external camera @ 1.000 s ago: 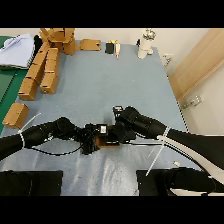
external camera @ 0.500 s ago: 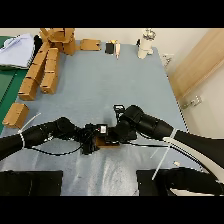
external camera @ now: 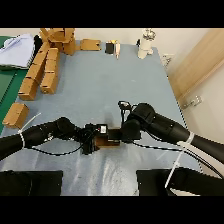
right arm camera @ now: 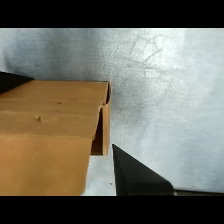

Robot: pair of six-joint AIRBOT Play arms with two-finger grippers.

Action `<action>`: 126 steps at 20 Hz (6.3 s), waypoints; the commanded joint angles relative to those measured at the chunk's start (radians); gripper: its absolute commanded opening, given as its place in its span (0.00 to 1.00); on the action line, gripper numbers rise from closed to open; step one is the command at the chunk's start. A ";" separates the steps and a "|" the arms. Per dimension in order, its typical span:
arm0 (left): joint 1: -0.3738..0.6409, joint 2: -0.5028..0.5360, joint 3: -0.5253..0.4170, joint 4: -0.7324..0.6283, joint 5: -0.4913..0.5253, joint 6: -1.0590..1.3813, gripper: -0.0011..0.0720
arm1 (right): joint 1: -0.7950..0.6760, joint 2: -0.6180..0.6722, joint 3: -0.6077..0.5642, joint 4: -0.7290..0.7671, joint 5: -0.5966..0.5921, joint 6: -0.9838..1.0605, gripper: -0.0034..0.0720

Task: Fold the box.

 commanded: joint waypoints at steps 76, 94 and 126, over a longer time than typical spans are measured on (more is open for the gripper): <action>0.000 0.001 0.001 0.000 0.000 0.000 0.85 | -0.034 0.221 -0.341 0.413 0.534 -1.980 0.81; 0.000 0.001 0.001 0.000 0.000 0.000 0.85 | 0.005 0.232 -0.319 0.310 0.568 -1.957 0.39; 0.000 0.001 0.001 0.000 0.000 0.000 0.85 | 0.004 0.205 -0.319 0.237 0.554 -1.915 0.74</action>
